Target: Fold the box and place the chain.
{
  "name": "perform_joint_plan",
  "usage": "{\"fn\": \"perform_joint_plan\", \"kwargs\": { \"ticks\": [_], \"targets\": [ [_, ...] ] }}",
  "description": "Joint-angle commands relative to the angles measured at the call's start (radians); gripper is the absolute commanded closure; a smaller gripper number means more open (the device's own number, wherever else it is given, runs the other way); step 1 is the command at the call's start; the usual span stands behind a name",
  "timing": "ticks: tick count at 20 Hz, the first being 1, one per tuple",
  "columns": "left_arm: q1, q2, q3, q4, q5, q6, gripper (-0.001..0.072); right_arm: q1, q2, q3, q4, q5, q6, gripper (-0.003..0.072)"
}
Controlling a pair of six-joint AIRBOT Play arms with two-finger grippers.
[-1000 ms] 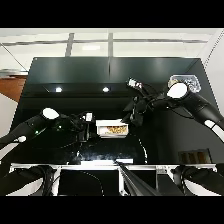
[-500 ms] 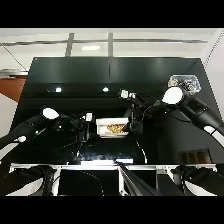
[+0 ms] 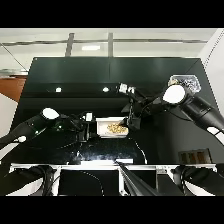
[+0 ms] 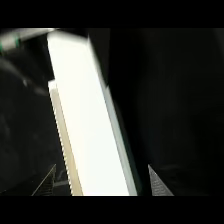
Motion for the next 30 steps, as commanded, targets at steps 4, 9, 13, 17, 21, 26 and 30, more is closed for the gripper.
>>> {"fn": "perform_joint_plan", "kwargs": {
  "ticks": [4, 9, 13, 17, 21, 26, 30],
  "targets": [
    [-0.001, 0.000, 0.000, 0.002, 0.000, 0.000, 0.0228, -0.059, 0.009, 0.030, 0.034, -0.060, 0.095, -0.0015],
    [-0.001, 0.000, 0.000, 0.002, 0.000, 0.000, 0.0228, -0.049, -0.067, -0.048, 0.034, 0.005, 0.088, -0.0016],
    [-0.001, 0.000, 0.000, 0.002, 0.000, 0.000, 0.0229, -0.024, -0.076, -0.072, 0.040, 0.060, 0.005, -0.0016],
    [-0.001, 0.000, 0.000, 0.002, 0.000, 0.000, 0.0228, 0.007, -0.076, -0.074, 0.029, 0.032, -0.082, -0.0016],
    [-0.001, 0.000, 0.000, 0.002, 0.000, 0.000, 0.0228, 0.011, -0.076, -0.074, 0.011, 0.002, -0.091, -0.0014],
    [-0.001, 0.000, 0.000, 0.002, 0.000, 0.000, 0.0228, 0.033, -0.076, -0.075, -0.008, -0.066, -0.090, 0.0147],
    [-0.001, 0.000, 0.000, 0.002, 0.000, 0.000, 0.0228, 0.069, -0.076, -0.075, -0.032, -0.065, -0.090, 0.0383]
  ]
}}
